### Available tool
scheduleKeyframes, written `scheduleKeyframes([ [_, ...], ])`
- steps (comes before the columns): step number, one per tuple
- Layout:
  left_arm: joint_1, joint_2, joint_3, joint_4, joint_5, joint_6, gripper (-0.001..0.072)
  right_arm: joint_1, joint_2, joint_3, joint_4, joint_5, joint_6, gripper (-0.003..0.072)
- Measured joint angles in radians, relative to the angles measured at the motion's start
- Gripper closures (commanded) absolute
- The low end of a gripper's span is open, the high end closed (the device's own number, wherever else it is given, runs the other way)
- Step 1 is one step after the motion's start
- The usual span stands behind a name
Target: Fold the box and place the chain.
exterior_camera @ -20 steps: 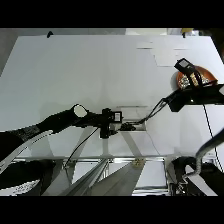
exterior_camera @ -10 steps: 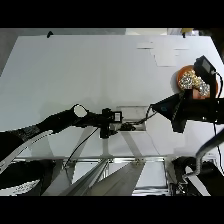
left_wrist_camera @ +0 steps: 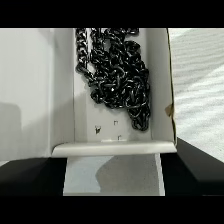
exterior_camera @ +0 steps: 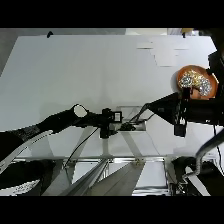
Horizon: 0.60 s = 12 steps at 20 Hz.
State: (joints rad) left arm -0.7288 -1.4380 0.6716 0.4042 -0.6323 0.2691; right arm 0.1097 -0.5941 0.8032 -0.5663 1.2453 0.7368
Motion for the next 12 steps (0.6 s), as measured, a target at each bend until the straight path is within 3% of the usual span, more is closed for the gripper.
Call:
scheduleKeyframes([
  [4,0.0,0.0,0.0,0.0,0.0,0.0,0.0576,0.061,-0.054,0.0,-0.012,-0.033,-0.01,0.0673],
  [12,0.0,0.0,0.0,0.0,0.0,0.0,0.0576,0.2,-0.203,-0.019,-0.214,-0.069,0.046,0.0673],
])
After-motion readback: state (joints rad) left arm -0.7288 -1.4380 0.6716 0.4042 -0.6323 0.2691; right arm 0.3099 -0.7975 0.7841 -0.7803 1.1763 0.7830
